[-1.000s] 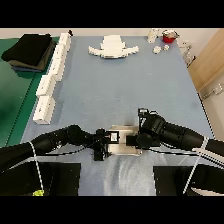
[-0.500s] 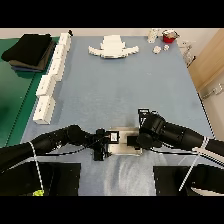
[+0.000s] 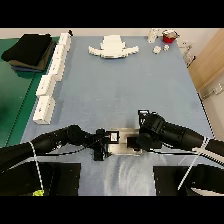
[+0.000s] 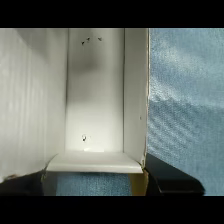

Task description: Fold the box.

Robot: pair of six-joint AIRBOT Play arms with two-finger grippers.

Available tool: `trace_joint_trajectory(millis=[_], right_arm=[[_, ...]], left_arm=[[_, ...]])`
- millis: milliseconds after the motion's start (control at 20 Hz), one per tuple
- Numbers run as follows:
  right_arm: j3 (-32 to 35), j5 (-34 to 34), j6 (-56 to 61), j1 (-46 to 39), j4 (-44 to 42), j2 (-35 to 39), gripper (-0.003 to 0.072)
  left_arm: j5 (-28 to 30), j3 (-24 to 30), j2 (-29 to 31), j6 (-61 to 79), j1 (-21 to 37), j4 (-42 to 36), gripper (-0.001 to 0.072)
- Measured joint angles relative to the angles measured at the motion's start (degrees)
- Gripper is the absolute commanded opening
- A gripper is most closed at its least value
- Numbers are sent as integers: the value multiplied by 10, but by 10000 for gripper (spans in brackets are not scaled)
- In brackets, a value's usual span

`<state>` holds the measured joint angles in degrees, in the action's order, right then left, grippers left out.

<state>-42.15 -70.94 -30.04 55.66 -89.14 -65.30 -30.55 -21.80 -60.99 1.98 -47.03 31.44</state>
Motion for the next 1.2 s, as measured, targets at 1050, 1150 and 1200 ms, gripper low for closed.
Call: trace_joint_trajectory(millis=[1050,1150,1200], right_arm=[[-18,-8,-26,5,8,43,328],[-27,-31,-28,4,14,72,327],[-30,-46,-28,4,18,86,320]], left_arm=[[0,0,0,0,0,0,510],[0,0,0,0,0,0,510],[0,0,0,0,0,0,510]])
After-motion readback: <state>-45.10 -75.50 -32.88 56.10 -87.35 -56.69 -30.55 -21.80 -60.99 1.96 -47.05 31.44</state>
